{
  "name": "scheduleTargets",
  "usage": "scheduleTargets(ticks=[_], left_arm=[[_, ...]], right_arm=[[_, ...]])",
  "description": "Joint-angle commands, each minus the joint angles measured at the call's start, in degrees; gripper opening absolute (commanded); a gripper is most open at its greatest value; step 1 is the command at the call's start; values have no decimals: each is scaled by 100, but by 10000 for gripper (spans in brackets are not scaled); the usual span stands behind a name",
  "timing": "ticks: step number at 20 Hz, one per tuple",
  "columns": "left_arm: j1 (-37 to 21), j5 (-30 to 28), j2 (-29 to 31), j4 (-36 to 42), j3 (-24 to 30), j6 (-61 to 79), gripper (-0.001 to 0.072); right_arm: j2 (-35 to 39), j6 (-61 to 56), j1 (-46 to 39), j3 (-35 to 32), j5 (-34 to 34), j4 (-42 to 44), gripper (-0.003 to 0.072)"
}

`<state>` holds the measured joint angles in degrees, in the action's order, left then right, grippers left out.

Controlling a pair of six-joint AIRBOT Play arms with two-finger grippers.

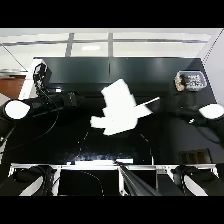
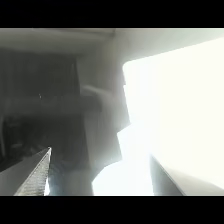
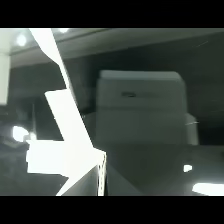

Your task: Fold the box and place the chain.

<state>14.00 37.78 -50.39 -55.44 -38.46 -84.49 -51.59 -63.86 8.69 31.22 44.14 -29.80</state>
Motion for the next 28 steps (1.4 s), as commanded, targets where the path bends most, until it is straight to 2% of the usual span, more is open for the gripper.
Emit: scheduleTargets(ticks=[1,4,7,11,13,16,19,23,28], left_arm=[[11,404,-101,44,2,225,700],[-15,614,-107,44,2,223,700],[-15,1032,-109,44,2,219,700],[-44,1263,-197,46,24,481,700],[-146,1335,-402,260,111,966,700],[-481,1543,-811,1016,262,1915,700],[-715,1606,-1064,1119,271,2404,699],[-734,1792,-1370,1209,271,2629,699],[-715,1969,-1993,1978,269,3871,699]], right_arm=[[151,-258,1812,-354,-1971,107,45],[142,-260,2435,-354,-2400,-247,45],[142,-260,2500,-426,-2214,-894,45],[103,-404,2503,-743,-2122,-1045,45],[85,-518,2500,-911,-2168,-1095,45],[85,-516,2503,-1012,-2297,-1102,45],[85,-474,2500,-1012,-2514,-1141,45],[85,101,2500,-1010,-2256,-1139,42],[85,282,2503,-1010,-2162,-1110,43]])
